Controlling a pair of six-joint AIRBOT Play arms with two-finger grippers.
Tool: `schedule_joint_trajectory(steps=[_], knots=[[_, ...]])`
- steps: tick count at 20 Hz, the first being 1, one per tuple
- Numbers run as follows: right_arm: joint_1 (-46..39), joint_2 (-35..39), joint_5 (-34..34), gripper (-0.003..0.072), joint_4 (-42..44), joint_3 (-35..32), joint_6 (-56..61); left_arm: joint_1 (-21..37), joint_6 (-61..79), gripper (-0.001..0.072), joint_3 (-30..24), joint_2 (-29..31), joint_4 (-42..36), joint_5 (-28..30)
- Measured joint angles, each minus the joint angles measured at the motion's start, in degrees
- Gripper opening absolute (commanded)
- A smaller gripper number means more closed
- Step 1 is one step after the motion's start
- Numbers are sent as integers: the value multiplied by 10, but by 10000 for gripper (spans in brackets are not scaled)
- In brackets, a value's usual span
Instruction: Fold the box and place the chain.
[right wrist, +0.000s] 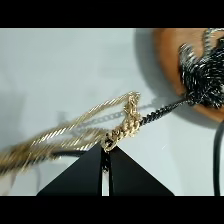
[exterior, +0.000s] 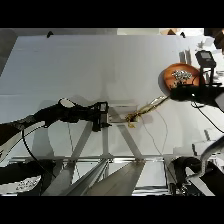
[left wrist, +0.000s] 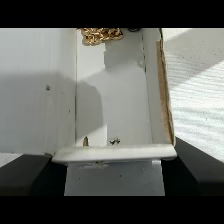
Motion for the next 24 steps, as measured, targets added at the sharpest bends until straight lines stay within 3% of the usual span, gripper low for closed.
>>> schedule_joint_trajectory(steps=[5,11,17,24], knots=[[8,37,90,23,129,0,-126,0,0,212,0,0,0,0],[9,44,142,24,283,0,-279,0,0,212,0,0,0,0],[9,44,149,24,429,0,-391,0,0,212,0,0,0,0],[14,21,97,23,613,0,-499,0,0,212,0,0,0,0]])
